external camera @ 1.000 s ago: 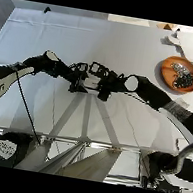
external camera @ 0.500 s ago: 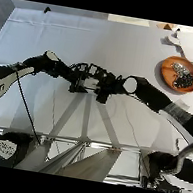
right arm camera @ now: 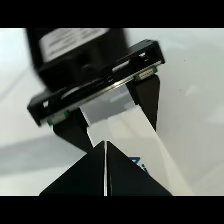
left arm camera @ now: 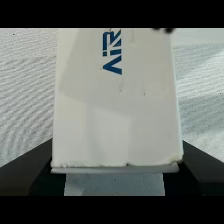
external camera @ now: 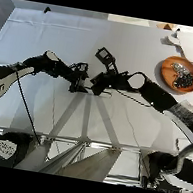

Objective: Fold the box and place the chain.

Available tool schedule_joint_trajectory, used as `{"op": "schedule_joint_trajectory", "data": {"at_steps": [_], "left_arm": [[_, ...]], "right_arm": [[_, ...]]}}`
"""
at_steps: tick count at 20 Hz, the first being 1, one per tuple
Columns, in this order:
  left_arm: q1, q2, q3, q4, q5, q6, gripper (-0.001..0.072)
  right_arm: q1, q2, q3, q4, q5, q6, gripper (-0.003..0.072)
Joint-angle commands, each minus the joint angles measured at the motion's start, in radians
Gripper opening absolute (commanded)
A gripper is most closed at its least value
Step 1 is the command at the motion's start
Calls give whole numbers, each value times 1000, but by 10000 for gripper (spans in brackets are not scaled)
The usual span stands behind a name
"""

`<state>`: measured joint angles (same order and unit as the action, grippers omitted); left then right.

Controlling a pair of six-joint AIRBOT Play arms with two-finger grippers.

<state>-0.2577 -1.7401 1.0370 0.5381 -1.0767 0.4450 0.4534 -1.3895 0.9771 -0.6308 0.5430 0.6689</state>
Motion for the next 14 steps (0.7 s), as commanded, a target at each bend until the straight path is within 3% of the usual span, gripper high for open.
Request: {"op": "schedule_joint_trajectory", "data": {"at_steps": [1,5,9,14], "left_arm": [[0,0,0,1,0,1,211],[0,0,0,1,-1,1,211],[1,0,0,1,-1,1,211],[0,0,0,1,-1,1,211]], "right_arm": [[-3,-27,-1,74,-13,154,8],[-29,-133,-1,203,27,203,8],[-39,-219,-1,204,95,225,8],[-39,-207,-1,198,93,222,10]]}}
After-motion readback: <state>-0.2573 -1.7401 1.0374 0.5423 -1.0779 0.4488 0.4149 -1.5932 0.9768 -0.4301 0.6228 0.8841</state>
